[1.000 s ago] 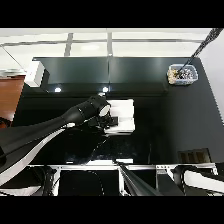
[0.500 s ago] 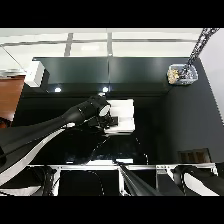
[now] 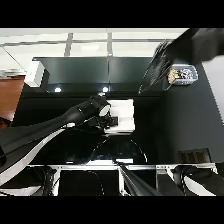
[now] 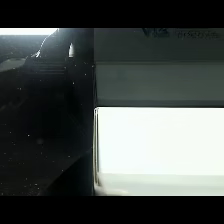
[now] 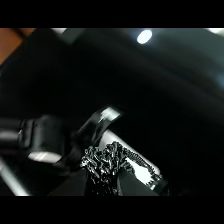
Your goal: Fold the box and place the chain.
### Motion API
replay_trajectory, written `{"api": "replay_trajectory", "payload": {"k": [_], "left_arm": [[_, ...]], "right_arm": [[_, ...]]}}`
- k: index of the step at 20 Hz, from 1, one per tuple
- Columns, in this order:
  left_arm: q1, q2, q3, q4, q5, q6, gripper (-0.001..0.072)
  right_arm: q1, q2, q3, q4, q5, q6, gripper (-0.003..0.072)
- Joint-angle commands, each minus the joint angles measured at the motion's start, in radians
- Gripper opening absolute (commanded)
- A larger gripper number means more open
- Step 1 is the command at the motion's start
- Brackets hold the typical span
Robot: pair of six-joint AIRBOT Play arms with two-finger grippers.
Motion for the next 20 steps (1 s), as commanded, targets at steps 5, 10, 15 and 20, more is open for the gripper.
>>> {"api": "replay_trajectory", "payload": {"k": [5,10,15,20], "left_arm": [[0.0,-0.001,0.0,0.001,0.0,0.0,0.0026],[0.0,-0.001,0.0,0.0,0.0,0.0,0.0026],[0.0,-0.001,0.0,0.0,0.0,0.0,0.0026],[0.0,-0.001,0.0,0.0,0.0,0.0,0.0027]], "right_arm": [[0.119,0.0,-0.424,0.084,-0.069,-0.066,0.0014],[0.14,-0.015,-0.753,0.082,-0.399,-0.042,0.0014],[0.14,-0.047,-0.853,0.093,-0.496,-0.012,0.023],[-0.001,-0.043,-0.815,0.016,-0.398,-0.013,0.0315]]}}
